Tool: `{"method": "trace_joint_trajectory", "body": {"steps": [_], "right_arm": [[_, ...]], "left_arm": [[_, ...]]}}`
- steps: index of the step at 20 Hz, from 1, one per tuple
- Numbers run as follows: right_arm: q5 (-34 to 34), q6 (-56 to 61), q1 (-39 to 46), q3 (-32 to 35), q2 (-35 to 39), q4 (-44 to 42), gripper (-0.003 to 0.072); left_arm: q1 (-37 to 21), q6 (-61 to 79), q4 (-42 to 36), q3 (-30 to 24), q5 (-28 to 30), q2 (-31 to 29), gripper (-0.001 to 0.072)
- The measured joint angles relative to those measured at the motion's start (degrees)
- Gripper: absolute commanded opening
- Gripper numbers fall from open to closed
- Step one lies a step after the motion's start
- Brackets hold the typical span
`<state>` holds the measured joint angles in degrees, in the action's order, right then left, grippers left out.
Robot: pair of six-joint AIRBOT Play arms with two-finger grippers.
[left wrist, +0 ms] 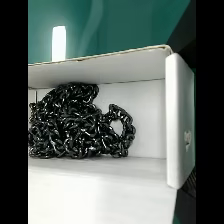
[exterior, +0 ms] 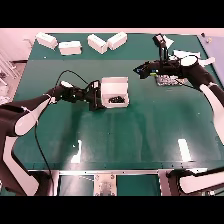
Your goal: Fold the box and place the chain.
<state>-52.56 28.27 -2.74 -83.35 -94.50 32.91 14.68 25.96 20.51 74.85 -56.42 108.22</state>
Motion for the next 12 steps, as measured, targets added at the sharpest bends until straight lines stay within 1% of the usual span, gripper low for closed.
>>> {"method": "trace_joint_trajectory", "body": {"steps": [3, 5, 8, 12], "right_arm": [[-8.6, -2.8, 0.7, -6.9, -8.1, -3.3, 0.0075], [-12.3, -3.6, 0.6, -9.6, -11.7, -4.7, 0.0075], [-17.1, -4.5, -0.2, -11.5, -14.4, -5.5, 0.0082], [-25.2, -4.9, -1.5, -13.7, -15.6, -5.5, 0.0093]], "left_arm": [[0.0, 0.0, 0.0, 0.0, 0.0, 0.0, 0.0580], [0.0, 0.0, 0.0, 0.0, 0.0, 0.0, 0.0580], [0.0, 0.0, 0.0, 0.0, 0.0, 0.0, 0.0580], [0.0, 0.0, 0.0, 0.0, 0.0, 0.0, 0.0580]]}}
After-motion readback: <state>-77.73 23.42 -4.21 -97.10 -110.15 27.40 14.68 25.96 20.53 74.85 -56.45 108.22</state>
